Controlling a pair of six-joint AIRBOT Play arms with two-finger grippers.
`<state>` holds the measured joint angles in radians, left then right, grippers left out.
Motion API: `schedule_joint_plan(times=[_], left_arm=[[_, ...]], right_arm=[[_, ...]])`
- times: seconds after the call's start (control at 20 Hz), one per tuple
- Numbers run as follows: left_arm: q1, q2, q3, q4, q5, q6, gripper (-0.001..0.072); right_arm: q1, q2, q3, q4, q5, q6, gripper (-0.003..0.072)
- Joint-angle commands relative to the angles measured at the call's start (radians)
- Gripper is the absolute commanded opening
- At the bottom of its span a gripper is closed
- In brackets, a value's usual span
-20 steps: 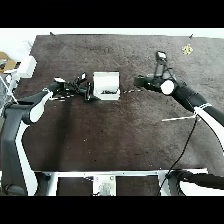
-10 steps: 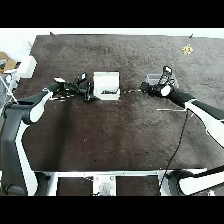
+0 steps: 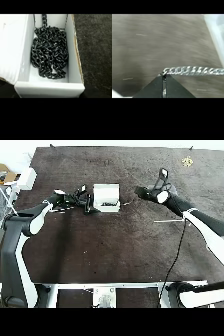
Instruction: Fold the box and place the chain.
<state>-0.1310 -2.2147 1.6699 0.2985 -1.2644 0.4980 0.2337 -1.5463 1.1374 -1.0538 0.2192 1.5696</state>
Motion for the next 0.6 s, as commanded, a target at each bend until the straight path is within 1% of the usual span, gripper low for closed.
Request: schedule_joint_plan(times=[0.0,0.1,0.2,0.55], left_arm=[[0.000,0.000,0.000,0.000,0.000,0.000,0.0395],[0.000,0.000,0.000,0.000,0.000,0.000,0.0395],[0.000,0.000,0.000,0.000,0.000,0.000,0.0395],[0.000,0.000,0.000,0.000,0.000,0.000,0.0395]], right_arm=[[0.108,0.150,0.003,0.003,-0.025,-0.072,0.0001],[0.171,0.207,0.003,0.003,-0.060,-0.085,0.0001],[0.222,0.220,0.003,0.004,-0.098,-0.085,0.0001],[0.331,0.164,0.005,0.008,-0.164,-0.077,0.0001]])
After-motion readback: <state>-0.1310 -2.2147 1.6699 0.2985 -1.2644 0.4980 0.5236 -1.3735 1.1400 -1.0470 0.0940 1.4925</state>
